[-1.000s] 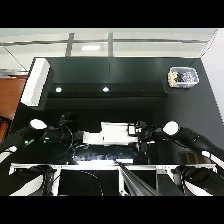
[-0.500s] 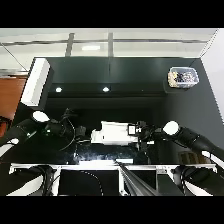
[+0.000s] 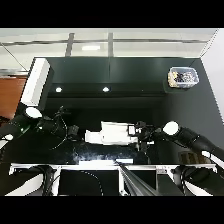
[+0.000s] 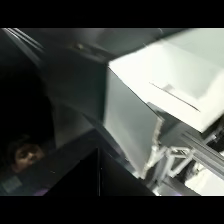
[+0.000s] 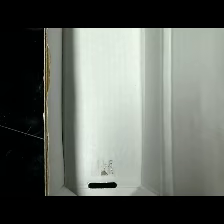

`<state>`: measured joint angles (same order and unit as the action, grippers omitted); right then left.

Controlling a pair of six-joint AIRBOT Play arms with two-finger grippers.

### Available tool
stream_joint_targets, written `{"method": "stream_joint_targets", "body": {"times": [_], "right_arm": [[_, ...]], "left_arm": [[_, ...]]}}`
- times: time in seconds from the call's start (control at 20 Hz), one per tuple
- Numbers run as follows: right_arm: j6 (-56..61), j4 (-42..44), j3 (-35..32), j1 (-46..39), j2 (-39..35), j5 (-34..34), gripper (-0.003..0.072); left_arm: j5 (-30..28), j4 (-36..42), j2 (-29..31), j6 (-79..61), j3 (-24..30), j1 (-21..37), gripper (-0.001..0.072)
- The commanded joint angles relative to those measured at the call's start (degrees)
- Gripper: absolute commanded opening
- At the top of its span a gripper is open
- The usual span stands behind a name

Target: Fold the box and place the chain.

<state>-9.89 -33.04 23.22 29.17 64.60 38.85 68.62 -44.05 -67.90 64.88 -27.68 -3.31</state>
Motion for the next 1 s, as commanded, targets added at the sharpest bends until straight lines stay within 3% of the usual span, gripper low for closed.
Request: {"method": "stream_joint_targets", "body": {"times": [0.0, 0.3, 0.5, 0.75, 0.95], "right_arm": [[0.0, 0.0, 0.0, 0.0, 0.0, -0.1, 0.0382], [0.0, 0.0, 0.0, 0.0, 0.0, -0.1, 0.0382], [0.0, 0.0, 0.0, 0.0, 0.0, -0.1, 0.0382], [0.0, 0.0, 0.0, 0.0, 0.0, -0.2, 0.0382], [0.0, 0.0, 0.0, 0.0, 0.0, -0.2, 0.0382]], "left_arm": [[-5.5, -0.2, -1.2, 0.3, -0.1, -1.6, 0.0025], [-10.5, 2.6, -7.0, 1.4, -0.1, -9.3, 0.0025], [-11.4, 6.4, -7.9, 0.3, -0.1, -9.4, 0.0025], [-9.6, 15.5, -7.8, -10.4, -0.1, -9.1, 0.0025], [-7.8, 17.3, -7.5, -12.9, -0.1, -9.1, 0.0025]]}}
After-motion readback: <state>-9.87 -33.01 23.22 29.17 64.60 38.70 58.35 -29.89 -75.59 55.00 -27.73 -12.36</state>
